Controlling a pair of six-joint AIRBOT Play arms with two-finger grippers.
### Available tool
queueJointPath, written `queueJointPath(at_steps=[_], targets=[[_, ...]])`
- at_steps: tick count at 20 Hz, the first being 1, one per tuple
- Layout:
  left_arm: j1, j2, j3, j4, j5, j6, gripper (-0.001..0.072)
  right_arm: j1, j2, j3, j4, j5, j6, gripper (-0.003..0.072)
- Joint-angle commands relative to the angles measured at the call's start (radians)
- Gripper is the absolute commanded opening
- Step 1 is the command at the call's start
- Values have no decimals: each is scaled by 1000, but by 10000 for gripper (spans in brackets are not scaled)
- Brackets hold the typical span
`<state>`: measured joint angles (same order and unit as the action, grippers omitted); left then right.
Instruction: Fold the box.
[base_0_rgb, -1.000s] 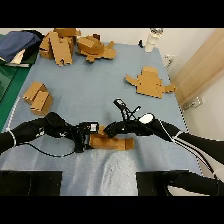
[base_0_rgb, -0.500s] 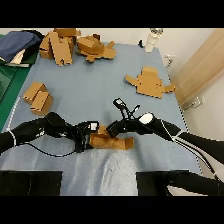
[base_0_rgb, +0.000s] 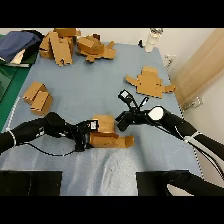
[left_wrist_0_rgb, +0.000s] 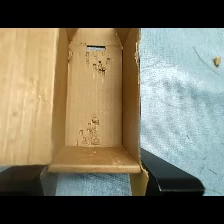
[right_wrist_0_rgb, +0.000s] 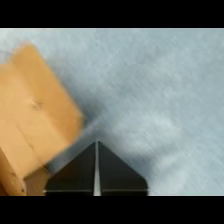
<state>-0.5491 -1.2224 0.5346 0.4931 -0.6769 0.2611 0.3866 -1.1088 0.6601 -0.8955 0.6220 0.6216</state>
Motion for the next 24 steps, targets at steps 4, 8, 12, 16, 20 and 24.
queueJointPath(at_steps=[4,8,12,16,20,24], targets=[[0,1,0,1,57,-79,232,-13,30,3,-291,313,57,501],[0,1,0,1,65,-78,232,10,31,3,-314,365,31,519],[0,1,0,1,65,-78,232,62,31,3,-296,409,31,519],[0,1,0,1,64,-78,232,138,29,3,-287,355,19,519],[0,1,0,1,64,-78,232,181,30,3,-289,317,-6,519],[0,1,0,1,60,-78,232,180,32,5,-467,317,69,519]])
